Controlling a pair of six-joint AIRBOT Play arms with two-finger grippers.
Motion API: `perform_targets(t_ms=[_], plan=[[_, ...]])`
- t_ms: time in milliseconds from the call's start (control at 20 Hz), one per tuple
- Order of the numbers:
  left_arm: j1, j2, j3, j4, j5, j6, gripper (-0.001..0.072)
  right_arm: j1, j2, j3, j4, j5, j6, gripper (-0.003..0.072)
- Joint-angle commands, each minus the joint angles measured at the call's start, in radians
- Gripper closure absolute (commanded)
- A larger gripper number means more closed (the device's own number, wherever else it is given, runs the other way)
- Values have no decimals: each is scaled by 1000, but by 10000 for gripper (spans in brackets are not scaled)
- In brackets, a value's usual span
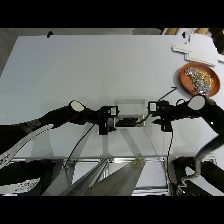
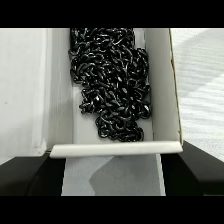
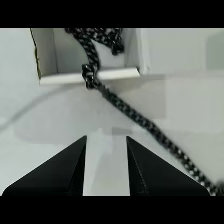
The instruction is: Fold the box and place the chain.
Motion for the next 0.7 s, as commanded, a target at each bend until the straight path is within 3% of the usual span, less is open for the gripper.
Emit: perform_targets(t_ms=[0, 450, 500, 600, 650], plan=[[0, 0, 0, 0, 0, 0, 568, 25, -53, 0, 87, -21, -93, 402], [0, 0, 0, 0, 0, 0, 568, 25, -67, 0, 156, -8, -116, 468], [0, 0, 0, 0, 0, 0, 568, 25, -67, 0, 157, 4, -116, 513], [0, 0, 0, 0, 0, 0, 568, 25, -67, 0, 157, 14, -115, 531], [0, 0, 0, 0, 0, 0, 568, 25, -67, 0, 156, 14, -115, 584]])
